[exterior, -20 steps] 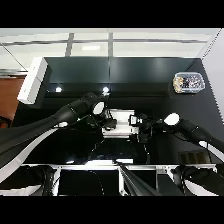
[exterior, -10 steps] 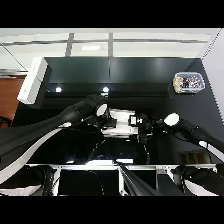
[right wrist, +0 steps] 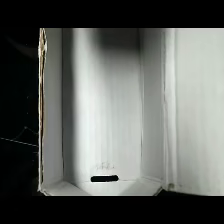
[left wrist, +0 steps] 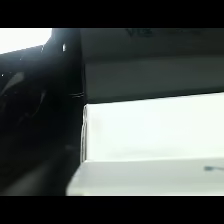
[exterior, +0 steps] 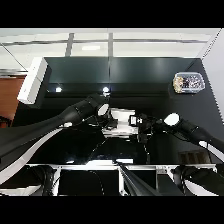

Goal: Fold the box and place the chain.

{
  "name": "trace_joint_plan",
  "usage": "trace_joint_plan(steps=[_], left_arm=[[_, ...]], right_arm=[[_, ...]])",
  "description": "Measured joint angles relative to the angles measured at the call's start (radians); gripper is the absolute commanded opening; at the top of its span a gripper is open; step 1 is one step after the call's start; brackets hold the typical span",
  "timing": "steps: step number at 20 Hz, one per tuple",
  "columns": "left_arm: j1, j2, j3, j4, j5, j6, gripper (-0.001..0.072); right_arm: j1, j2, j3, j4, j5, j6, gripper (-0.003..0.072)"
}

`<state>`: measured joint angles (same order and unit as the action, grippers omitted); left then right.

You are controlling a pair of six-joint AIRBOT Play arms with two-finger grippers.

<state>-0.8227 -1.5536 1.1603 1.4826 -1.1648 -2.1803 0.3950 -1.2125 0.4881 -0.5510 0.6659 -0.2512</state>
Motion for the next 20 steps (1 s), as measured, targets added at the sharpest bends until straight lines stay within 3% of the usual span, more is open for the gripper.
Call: trace_joint_plan(steps=[1,4,6,14,20], left_arm=[[0.000,-0.001,0.000,0.005,-0.006,-0.002,0.0026],[0.001,-0.006,0.002,0.005,-0.003,-0.007,0.0026],[0.001,-0.010,0.003,0.002,-0.007,-0.004,0.0026],[0.011,-0.014,0.003,0.011,-0.024,-0.058,0.0025],[0.003,-0.014,0.003,0.029,-0.007,-0.150,0.0025]], right_arm=[[0.000,0.000,0.000,0.000,0.000,0.001,0.0476],[0.000,0.000,0.000,0.002,-0.001,0.003,0.0479],[0.000,0.000,0.000,-0.001,0.000,0.015,0.0706],[0.000,0.124,-0.001,-0.122,0.034,0.157,0.0698],[0.000,0.177,-0.001,-0.240,0.044,0.154,0.0698]])
